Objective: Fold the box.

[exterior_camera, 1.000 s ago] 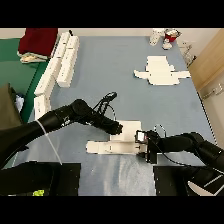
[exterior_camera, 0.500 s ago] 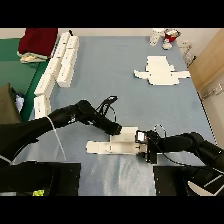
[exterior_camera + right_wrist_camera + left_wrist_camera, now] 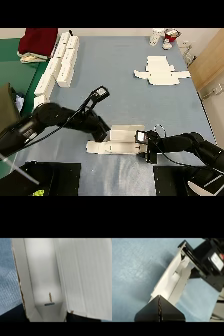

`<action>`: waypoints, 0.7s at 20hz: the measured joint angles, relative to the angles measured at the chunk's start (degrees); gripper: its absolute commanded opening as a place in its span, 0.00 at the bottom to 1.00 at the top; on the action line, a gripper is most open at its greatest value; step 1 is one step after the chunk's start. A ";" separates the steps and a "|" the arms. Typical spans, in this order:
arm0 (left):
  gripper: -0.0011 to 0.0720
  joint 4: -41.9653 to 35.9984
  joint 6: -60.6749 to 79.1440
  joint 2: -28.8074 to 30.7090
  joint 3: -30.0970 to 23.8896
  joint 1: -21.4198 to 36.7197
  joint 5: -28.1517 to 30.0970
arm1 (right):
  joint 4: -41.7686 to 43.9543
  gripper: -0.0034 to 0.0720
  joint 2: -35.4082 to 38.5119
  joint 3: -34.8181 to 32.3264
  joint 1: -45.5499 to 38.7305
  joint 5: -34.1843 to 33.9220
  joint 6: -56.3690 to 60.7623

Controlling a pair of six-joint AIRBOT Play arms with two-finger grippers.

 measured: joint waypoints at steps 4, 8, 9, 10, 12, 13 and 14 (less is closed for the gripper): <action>0.13 3.28 6.67 12.20 -8.22 0.00 -1.86 | 0.00 0.75 0.02 0.00 0.00 0.00 0.02; 0.92 3.91 12.46 16.26 -13.42 0.00 -1.97 | 0.00 0.75 0.02 0.00 0.00 0.00 0.02; 0.92 4.04 13.55 16.39 -14.05 0.00 -1.84 | 0.00 0.75 0.00 0.00 0.00 0.00 0.00; 0.92 4.04 14.88 16.28 -14.49 0.00 -1.53 | 0.00 0.75 0.00 0.00 0.00 0.00 0.02; 0.92 4.09 19.10 15.47 -15.02 0.00 -1.20 | 0.00 0.75 0.02 0.00 0.00 0.00 0.02; 0.92 4.09 21.70 14.84 -15.21 0.00 -1.03 | 0.00 0.75 0.00 0.00 0.00 0.00 0.02; 0.92 4.09 24.04 14.05 -15.37 0.00 -0.79 | 0.00 0.75 0.00 0.00 0.00 0.00 0.02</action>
